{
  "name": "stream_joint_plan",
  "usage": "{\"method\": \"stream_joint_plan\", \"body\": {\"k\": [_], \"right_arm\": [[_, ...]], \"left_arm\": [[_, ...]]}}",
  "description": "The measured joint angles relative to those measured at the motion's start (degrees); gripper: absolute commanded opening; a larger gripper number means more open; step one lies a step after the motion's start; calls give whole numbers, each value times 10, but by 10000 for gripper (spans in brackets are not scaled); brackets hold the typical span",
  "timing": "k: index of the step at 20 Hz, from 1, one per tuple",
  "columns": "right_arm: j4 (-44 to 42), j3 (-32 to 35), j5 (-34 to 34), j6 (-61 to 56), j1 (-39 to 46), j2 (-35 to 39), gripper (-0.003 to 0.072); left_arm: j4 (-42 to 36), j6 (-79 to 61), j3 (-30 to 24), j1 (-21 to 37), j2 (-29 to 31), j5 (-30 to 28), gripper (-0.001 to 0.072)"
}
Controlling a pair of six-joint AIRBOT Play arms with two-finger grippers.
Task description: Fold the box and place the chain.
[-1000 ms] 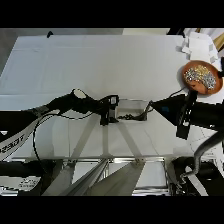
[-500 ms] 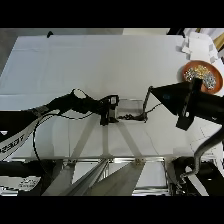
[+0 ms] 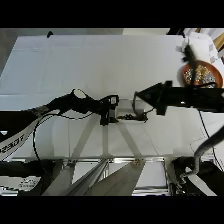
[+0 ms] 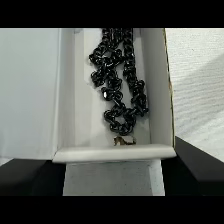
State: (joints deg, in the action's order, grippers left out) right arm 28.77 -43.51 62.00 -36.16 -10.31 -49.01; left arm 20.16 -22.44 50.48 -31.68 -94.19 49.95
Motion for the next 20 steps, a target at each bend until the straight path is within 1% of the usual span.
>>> {"method": "stream_joint_plan", "body": {"k": [5,9,13,20], "right_arm": [[91,0,14,-12,-51,-87,16],[136,5,13,-24,-66,-129,16],[155,22,-5,-28,-70,-144,16],[167,57,-57,-30,-71,-160,17]], "left_arm": [[0,0,0,0,0,0,286],[0,0,0,0,0,0,286],[0,0,0,0,0,0,286],[0,0,0,0,0,0,286]]}}
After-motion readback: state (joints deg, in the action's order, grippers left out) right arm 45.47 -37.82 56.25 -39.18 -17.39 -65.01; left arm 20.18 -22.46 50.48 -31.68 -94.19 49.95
